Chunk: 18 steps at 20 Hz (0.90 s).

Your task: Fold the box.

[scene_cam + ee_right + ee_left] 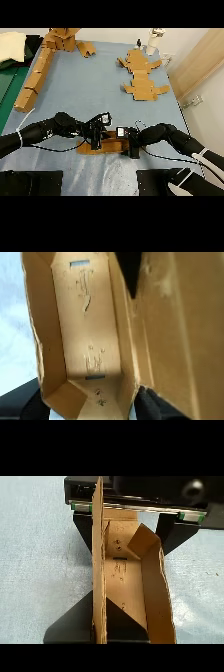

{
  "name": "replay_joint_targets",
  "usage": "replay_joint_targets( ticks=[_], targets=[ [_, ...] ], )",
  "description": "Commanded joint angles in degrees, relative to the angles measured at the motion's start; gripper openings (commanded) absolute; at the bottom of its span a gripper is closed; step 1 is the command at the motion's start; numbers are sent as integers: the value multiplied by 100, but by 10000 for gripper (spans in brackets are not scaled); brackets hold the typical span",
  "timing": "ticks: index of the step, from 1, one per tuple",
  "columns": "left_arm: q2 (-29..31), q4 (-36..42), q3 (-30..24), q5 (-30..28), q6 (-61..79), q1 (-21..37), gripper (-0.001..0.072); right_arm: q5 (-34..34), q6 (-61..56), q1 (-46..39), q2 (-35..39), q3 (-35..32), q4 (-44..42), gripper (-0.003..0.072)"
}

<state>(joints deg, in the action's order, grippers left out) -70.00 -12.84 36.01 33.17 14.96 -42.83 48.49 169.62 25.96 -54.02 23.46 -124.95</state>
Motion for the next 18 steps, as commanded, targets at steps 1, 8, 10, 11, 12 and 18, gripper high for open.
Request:
replay_joint_targets(
  ticks=[1, 8, 10, 11, 12, 18],
  targets=[
    [0, 0, 4, -2, 0, 0, 13, 0, 33, -4, 17, 2, 175, 713],
    [0, 0, 4, -2, 0, 0, 13, -48, 155, 20, -42, 4, 72, 711],
    [0, 0, 4, -2, 0, 0, 13, -46, 199, 20, -42, 4, -7, 712],
    [0, 0, 4, -2, 0, 0, 13, -48, 203, 17, -42, 4, -44, 711],
    [0, 0, 4, -2, 0, 0, 13, -46, 210, 17, -42, 4, -81, 711],
    [0, 0, 4, -2, 2, 0, 13, -116, 234, 17, -50, 4, -131, 711]
  ],
)
